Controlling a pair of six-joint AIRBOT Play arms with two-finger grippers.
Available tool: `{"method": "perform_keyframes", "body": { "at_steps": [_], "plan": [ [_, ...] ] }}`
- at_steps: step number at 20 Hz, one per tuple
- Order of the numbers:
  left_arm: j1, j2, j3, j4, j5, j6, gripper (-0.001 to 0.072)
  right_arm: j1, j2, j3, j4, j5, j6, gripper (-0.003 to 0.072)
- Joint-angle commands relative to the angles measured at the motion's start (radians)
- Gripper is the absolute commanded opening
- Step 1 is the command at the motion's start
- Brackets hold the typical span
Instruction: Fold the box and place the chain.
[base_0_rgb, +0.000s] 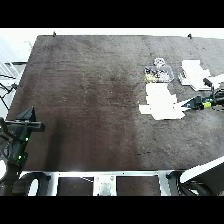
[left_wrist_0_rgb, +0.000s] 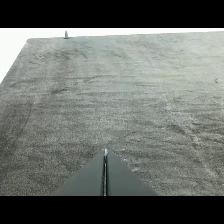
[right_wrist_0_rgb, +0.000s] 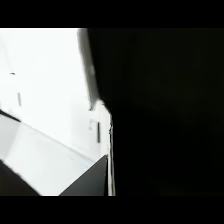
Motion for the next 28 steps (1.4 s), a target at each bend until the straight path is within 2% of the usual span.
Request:
{"method": "perform_keyframes", "body": {
  "at_steps": [1, 4, 7, 9, 11, 15, 19, 28],
  "plan": [
    [0.0, 0.0, 0.001, 0.0, 0.0, 0.0, 0.0018, 0.003, 0.062, -0.066, 0.115, 0.033, 0.006, 0.0007],
    [0.0, 0.0, 0.001, 0.0, 0.0, 0.0, 0.0018, 0.058, 0.187, -0.255, 0.253, -0.051, 0.002, 0.0007],
    [0.0, 0.0, 0.001, 0.0, 0.0, 0.0, 0.0017, 0.211, 0.319, -0.483, 0.32, -0.158, -0.016, 0.0007],
    [0.0, 0.0, 0.001, 0.0, 0.0, 0.0, 0.0018, 0.338, 0.396, -0.595, 0.365, -0.292, 0.007, 0.0007],
    [0.0, 0.0, 0.001, 0.0, 0.0, 0.0, 0.0018, 0.455, 0.45, -0.658, 0.403, -0.444, 0.063, 0.0007],
    [0.0, 0.0, 0.001, 0.002, 0.011, 0.0, 0.0018, 0.695, 0.5, -0.686, 0.468, -0.71, 0.147, 0.0007],
    [0.0, 0.0, 0.002, 0.001, 0.002, 0.0, 0.0018, 0.826, 0.501, -0.679, 0.467, -0.872, 0.156, 0.0007],
    [0.0, 0.0, 0.002, 0.0, -0.012, 0.0, 0.0017, 0.906, 0.456, -0.658, 0.464, -1.001, 0.08, 0.0008]
  ]
}}
